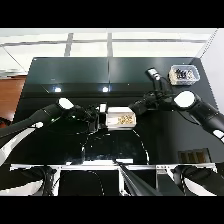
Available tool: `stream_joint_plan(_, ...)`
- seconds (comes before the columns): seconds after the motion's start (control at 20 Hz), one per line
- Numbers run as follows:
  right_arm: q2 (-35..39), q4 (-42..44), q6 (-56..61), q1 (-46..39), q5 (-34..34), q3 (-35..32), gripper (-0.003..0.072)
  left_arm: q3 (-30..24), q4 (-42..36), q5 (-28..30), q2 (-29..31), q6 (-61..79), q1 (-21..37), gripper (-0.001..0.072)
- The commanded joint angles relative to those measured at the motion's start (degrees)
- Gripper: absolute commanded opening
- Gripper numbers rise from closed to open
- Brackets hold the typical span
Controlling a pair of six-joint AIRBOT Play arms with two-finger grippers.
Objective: Fold the box and place the chain.
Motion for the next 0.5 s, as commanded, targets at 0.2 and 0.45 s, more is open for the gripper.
stream_joint_plan(0.2,-1.6,-9.0,-19.6,1.4,8.6,4.4,0.0704,0.0,0.0,-0.1,0.0,0.0,-0.2,0.0369)
stream_joint_plan(0.45,-1.6,-0.4,-33.9,1.8,14.2,4.2,0.0705,0.0,0.0,-0.1,0.0,0.0,-0.2,0.0369)
